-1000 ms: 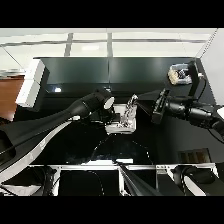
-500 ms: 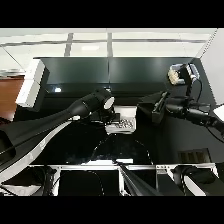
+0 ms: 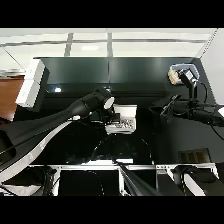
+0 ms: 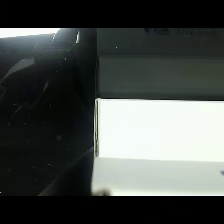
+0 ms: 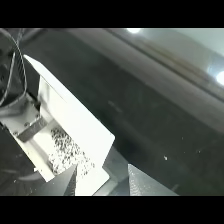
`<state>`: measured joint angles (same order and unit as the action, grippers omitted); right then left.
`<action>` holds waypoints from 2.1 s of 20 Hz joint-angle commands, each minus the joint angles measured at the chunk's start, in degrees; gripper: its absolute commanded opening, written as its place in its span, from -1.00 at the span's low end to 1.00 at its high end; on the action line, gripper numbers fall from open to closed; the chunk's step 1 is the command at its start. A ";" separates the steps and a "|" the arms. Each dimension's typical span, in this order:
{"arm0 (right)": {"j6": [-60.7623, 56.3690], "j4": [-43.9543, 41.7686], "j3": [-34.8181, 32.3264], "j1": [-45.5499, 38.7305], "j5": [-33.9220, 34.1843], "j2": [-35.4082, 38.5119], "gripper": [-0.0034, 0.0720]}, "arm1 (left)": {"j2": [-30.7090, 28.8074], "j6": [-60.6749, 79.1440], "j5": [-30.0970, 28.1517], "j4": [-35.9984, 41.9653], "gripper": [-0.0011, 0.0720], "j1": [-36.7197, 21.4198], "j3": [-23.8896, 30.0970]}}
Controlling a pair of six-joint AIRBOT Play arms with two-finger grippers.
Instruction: Fold the box and place the chain.
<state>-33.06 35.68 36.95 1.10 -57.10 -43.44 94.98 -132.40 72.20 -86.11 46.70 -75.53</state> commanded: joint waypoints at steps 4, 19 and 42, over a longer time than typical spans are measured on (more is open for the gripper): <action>-1.09 1.25 0.00 -0.39 -4.52 -0.02 0.11 | -2.45 -3.67 0.90 -0.44 -0.73 0.66 -0.74; -3.02 1.44 0.00 -0.39 -2.56 -0.02 0.11 | -37.97 1.66 6.54 -19.47 0.24 -15.74 28.57; -11.82 1.46 0.00 -0.39 -0.70 -0.02 0.11 | -17.22 144.98 -21.79 50.84 0.98 -25.38 32.94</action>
<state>-44.45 37.19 36.95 0.69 -57.78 -43.44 74.87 5.93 51.03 -37.32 21.54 -40.27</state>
